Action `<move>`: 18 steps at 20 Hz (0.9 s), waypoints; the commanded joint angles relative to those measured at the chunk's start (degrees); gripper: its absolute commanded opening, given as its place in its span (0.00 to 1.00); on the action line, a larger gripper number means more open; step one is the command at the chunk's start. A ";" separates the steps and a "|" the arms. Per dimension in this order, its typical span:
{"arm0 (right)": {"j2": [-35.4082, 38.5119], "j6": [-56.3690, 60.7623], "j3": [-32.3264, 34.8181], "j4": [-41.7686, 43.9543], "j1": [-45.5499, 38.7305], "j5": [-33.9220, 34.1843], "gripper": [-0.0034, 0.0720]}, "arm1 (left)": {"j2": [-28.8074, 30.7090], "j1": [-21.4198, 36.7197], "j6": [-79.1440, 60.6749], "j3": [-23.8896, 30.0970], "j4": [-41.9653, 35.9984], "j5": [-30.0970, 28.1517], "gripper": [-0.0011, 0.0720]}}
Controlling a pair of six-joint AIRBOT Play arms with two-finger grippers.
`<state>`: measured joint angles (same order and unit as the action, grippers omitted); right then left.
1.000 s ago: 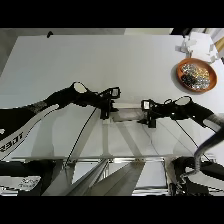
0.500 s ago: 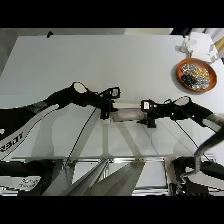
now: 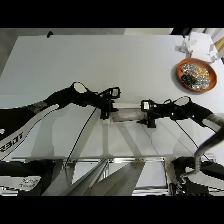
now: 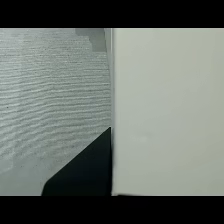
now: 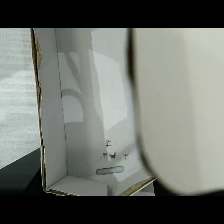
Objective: Fold the box and place the chain.
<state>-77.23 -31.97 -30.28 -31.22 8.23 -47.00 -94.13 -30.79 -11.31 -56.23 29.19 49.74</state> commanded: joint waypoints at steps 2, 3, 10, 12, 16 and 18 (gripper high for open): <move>-0.04 -0.02 0.04 -0.02 0.02 0.04 0.59 | 0.02 -0.02 -0.02 0.02 0.02 -0.02 0.03; -0.04 -0.02 0.04 -0.02 0.02 0.02 0.59 | 0.02 -0.02 -0.04 0.02 0.00 -0.07 0.03; -0.04 -0.02 0.04 -0.02 0.02 0.04 0.59 | 2.43 0.11 3.39 0.02 5.64 0.44 0.71; -0.04 -0.02 0.04 -0.04 0.02 0.02 0.59 | 5.38 0.09 8.15 0.02 12.04 1.09 0.71; -0.04 -0.02 0.04 -0.02 0.02 0.02 0.59 | 12.07 0.11 14.82 0.02 21.77 4.42 0.71; -0.04 -0.02 0.04 -0.02 0.02 0.02 0.59 | 15.43 0.09 19.26 0.02 26.34 6.80 0.71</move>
